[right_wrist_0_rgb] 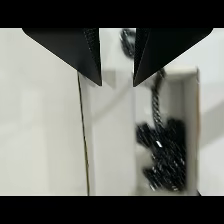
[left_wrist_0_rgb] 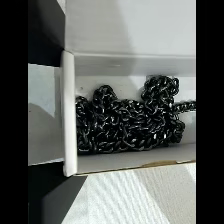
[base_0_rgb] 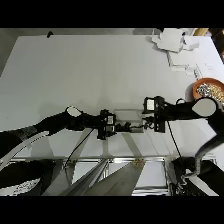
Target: Fold the box and place the chain.
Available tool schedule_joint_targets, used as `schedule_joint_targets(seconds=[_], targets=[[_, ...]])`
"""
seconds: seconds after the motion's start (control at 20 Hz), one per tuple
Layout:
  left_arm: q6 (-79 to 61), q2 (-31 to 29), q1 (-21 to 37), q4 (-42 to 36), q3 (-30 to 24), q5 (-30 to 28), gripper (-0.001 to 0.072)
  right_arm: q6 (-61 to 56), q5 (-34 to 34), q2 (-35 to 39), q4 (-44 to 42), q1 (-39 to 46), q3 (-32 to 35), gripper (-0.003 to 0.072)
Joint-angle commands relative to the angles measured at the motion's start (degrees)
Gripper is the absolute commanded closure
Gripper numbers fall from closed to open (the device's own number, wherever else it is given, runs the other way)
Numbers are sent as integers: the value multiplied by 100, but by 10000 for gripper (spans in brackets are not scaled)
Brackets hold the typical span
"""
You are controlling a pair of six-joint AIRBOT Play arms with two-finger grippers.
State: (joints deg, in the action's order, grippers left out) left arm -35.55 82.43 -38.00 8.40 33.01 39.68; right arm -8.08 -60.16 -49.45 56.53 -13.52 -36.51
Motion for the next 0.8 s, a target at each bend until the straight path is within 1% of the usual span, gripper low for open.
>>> schedule_joint_targets(seconds=[0.0, 0.15, 0.25, 0.4, 0.6, 0.65, 0.7, 0.75], targets=[[-2, -2, 4, 0, 4, -2, 434, -197, -345, -24, 708, 586, -160, 490], [0, -2, 4, 0, 4, -2, 434, -166, -157, -173, 761, 643, 48, 488], [0, -2, 4, 0, 4, -2, 434, 48, -151, -310, 750, 643, 219, 486], [0, -2, 4, 0, 4, 0, 434, 442, -87, -323, 721, 643, 544, 487], [0, -2, 4, 0, 4, 0, 434, 857, 177, -326, 374, 643, 881, 479], [0, -2, 4, 0, 4, -2, 434, 999, 225, -326, 251, 643, 946, 456], [0, -2, 4, 0, 4, -2, 434, 1049, 269, -334, 160, 643, 990, 411], [0, -2, 4, 0, 4, 0, 434, 1058, 289, -352, 146, 627, 1005, 405]])
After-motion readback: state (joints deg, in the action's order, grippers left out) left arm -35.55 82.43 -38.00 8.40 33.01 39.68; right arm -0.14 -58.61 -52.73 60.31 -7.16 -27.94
